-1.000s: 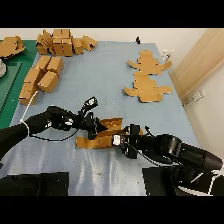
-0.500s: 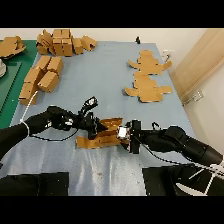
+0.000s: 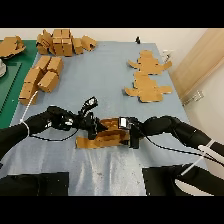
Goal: Fold the box.
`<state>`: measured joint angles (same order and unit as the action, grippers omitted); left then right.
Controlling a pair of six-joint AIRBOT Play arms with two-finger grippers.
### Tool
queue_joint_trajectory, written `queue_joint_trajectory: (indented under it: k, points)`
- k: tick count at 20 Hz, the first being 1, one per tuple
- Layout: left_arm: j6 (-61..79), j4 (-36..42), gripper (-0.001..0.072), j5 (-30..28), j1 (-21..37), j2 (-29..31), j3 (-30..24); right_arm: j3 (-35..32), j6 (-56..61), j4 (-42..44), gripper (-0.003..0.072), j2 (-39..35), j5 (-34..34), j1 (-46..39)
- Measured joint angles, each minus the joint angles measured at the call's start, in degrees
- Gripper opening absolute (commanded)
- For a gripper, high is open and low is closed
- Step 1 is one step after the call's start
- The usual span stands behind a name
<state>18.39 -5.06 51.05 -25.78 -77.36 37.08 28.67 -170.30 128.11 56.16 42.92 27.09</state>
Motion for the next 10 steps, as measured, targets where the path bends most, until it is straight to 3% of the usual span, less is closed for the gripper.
queue_joint_trajectory:
  k: [4,10]
  points:
    - [0.0,0.0,0.0012,0.0,0.0,0.0,0.0,1.2,-1.6,0.9,0.0720,3.0,3.2,-0.7]
    - [0.0,0.0,0.0012,0.0,0.0,0.0,0.0,1.7,-2.2,0.7,0.0720,5.6,2.8,-1.0]
